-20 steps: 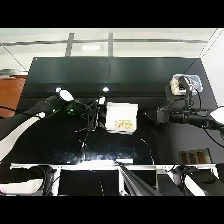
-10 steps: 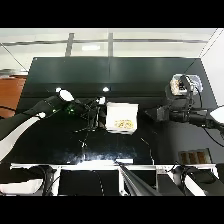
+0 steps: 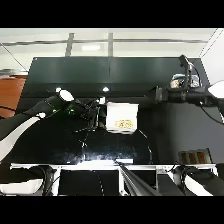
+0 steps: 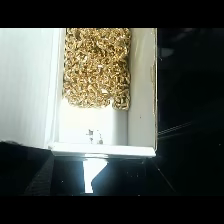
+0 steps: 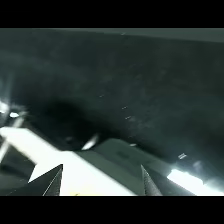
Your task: Fold the box and place the chain.
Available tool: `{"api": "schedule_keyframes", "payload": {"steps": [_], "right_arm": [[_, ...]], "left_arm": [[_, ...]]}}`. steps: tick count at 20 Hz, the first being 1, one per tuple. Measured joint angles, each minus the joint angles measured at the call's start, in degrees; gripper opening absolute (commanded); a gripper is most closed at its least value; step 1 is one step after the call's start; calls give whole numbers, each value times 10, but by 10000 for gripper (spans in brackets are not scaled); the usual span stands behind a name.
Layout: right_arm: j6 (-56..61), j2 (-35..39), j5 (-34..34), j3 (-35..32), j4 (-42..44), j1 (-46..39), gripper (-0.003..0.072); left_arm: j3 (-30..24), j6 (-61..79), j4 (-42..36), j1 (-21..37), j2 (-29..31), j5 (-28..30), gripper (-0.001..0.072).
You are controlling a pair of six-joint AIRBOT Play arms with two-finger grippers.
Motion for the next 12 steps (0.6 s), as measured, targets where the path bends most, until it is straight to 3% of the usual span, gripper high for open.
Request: {"api": "schedule_keyframes", "payload": {"steps": [7, 12], "right_arm": [[-2, -130, -4, 117, -111, 71, 572], [-41, -170, 60, 146, -115, 88, 571]], "left_arm": [[0, 0, 0, 0, 0, 0, 459], [0, 0, 0, 0, 0, 0, 458]]}}
